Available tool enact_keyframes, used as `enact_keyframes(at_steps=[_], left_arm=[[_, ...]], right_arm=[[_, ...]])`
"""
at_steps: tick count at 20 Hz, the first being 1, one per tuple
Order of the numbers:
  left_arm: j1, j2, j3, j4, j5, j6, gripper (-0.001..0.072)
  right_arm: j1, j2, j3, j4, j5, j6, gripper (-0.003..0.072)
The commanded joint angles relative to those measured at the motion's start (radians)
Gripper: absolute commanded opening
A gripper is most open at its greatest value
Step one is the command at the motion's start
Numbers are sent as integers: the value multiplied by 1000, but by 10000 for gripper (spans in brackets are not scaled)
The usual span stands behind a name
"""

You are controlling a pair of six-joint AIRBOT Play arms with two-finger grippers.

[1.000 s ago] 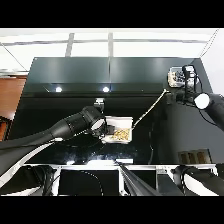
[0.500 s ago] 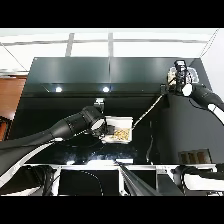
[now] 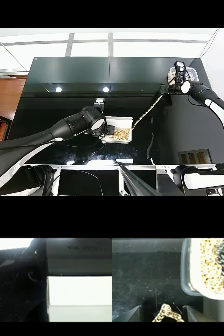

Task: Fold the box and place the chain.

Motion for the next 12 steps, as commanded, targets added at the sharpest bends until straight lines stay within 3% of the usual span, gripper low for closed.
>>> enact_keyframes(at_steps=[1,2,3,4,6,9,10,12], left_arm=[[0,0,0,0,0,0,26],[0,0,0,0,0,0,26],[0,0,0,0,0,0,26],[0,0,0,0,0,0,26],[0,0,0,0,0,0,26],[0,0,0,0,0,0,26],[0,0,0,0,0,0,26],[0,0,0,0,0,0,27]], right_arm=[[-7,-6,5,5,63,13,486],[-7,-5,9,6,75,13,482],[-7,-3,11,6,88,13,399],[-7,0,15,6,108,13,232],[-7,15,15,5,131,12,75],[-7,66,16,3,137,12,57],[-8,92,16,2,138,11,5],[-9,155,16,5,149,11,15]])
